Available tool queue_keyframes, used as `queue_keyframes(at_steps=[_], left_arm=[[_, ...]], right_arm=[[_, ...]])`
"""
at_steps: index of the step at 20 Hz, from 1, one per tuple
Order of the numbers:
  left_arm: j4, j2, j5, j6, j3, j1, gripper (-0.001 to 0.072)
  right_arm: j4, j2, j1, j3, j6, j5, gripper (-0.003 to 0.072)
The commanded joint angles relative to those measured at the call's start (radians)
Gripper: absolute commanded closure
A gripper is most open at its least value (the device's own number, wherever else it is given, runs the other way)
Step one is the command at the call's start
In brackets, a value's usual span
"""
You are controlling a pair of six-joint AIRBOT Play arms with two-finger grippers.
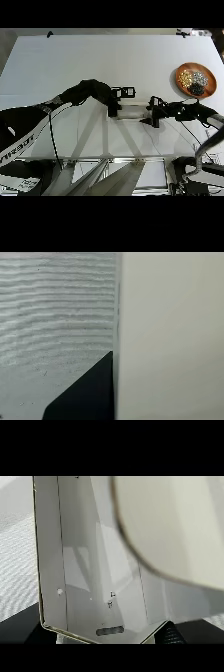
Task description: Fold the box and place the chain.
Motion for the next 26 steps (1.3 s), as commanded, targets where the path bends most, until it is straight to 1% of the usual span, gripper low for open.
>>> queue_keyframes(at_steps=[1, 2, 3, 4, 6, 8, 9, 10, 12, 13, 14, 15, 18, 20, 24, 26], left_arm=[[0.003, 0.001, 0.001, 0.0, 0.001, 0.001, 0.0697], [0.003, 0.001, 0.001, 0.0, 0.001, 0.001, 0.0697], [0.003, 0.001, 0.001, 0.0, 0.001, 0.001, 0.0697], [0.003, 0.001, 0.0, 0.0, 0.001, 0.001, 0.0697], [0.003, 0.001, 0.0, 0.0, 0.001, 0.001, 0.0697], [0.003, 0.001, 0.0, 0.0, 0.001, 0.001, 0.0697], [0.003, 0.001, 0.001, 0.0, 0.001, 0.001, 0.0697], [0.003, 0.001, 0.0, 0.0, 0.001, 0.001, 0.0697], [0.003, 0.001, 0.0, 0.0, 0.001, 0.001, 0.0697], [0.003, 0.001, 0.001, 0.0, 0.001, 0.001, 0.0697], [0.003, 0.001, 0.0, 0.0, 0.001, 0.001, 0.0697], [0.003, 0.001, 0.001, 0.0, 0.001, 0.001, 0.0697], [0.003, 0.001, 0.0, 0.0, 0.001, 0.001, 0.0697], [0.003, 0.001, 0.001, 0.0, 0.001, 0.001, 0.0697], [0.003, 0.001, 0.0, 0.0, 0.001, 0.001, 0.0697], [0.003, 0.001, 0.001, 0.0, 0.001, 0.001, 0.0697]], right_arm=[[0.002, 0.001, -0.002, 0.001, 0.008, 0.011, 0.0207], [0.002, 0.001, -0.002, 0.001, 0.01, 0.012, 0.017], [0.002, 0.001, -0.002, 0.001, 0.01, 0.011, 0.0002], [0.001, 0.001, -0.002, 0.001, 0.008, 0.01, -0.0016], [0.002, 0.001, -0.002, 0.002, 0.007, 0.006, -0.0015], [0.0, 0.001, -0.002, 0.002, 0.006, -0.014, 0.0027], [-0.006, 0.001, -0.002, 0.002, 0.006, -0.027, 0.01], [-0.014, 0.001, -0.002, 0.002, 0.001, -0.037, 0.0143], [-0.024, 0.001, -0.002, 0.002, -0.002, -0.051, 0.0173], [-0.027, 0.001, 0.0, 0.002, -0.002, -0.051, 0.0177], [-0.035, 0.001, 0.006, 0.002, -0.002, -0.055, 0.0197], [-0.046, 0.001, 0.014, 0.002, -0.002, -0.061, 0.0233], [-0.057, 0.001, 0.04, 0.002, -0.001, -0.095, 0.0237], [-0.057, 0.001, 0.04, 0.002, -0.002, -0.096, 0.0285], [-0.056, 0.001, 0.04, 0.002, -0.002, -0.096, 0.0295], [-0.056, 0.001, 0.04, 0.002, -0.002, -0.096, 0.0335]])
